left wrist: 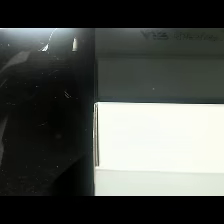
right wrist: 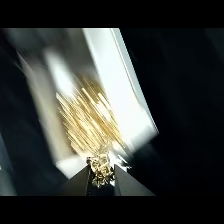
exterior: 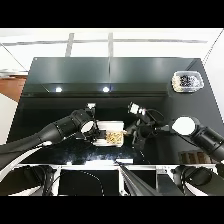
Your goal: Fold the box and place the chain.
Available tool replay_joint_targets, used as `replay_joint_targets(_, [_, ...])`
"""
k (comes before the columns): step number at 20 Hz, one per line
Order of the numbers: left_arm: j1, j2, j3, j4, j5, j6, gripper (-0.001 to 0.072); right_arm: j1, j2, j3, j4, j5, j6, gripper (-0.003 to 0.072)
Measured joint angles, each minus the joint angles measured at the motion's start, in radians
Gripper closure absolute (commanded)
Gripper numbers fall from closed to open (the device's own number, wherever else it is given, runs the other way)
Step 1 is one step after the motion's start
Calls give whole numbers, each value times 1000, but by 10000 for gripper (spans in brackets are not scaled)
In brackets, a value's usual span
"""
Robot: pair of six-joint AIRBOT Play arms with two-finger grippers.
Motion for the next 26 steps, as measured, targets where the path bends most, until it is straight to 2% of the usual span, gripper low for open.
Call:
replay_joint_targets(2, [0,0,0,0,0,-8,678,13,-6,20,121,-19,19,631])
replay_joint_targets(3, [0,0,0,0,0,-12,678,18,-14,26,159,-31,23,519])
replay_joint_targets(5, [0,0,0,0,0,-19,678,25,-43,33,209,-42,37,206])
replay_joint_targets(6, [0,0,0,0,0,-21,678,28,-57,36,226,-45,46,165])
replay_joint_targets(11, [0,0,0,2,5,-46,678,-23,-64,41,220,-31,72,167])
replay_joint_targets(12, [0,0,0,3,7,-49,652,-56,-53,42,215,-16,75,166])
replay_joint_targets(16, [0,0,2,5,19,-53,210,-216,-11,42,201,51,86,166])
replay_joint_targets(18, [0,2,15,5,17,-53,93,-281,-2,42,198,97,93,166])
replay_joint_targets(19, [0,5,26,6,13,-53,65,-304,1,42,198,119,93,166])
replay_joint_targets(22, [0,14,76,13,-16,-7,65,-346,6,42,197,154,96,166])
replay_joint_targets(26, [1,50,160,27,-160,187,67,-364,8,42,194,172,96,166])
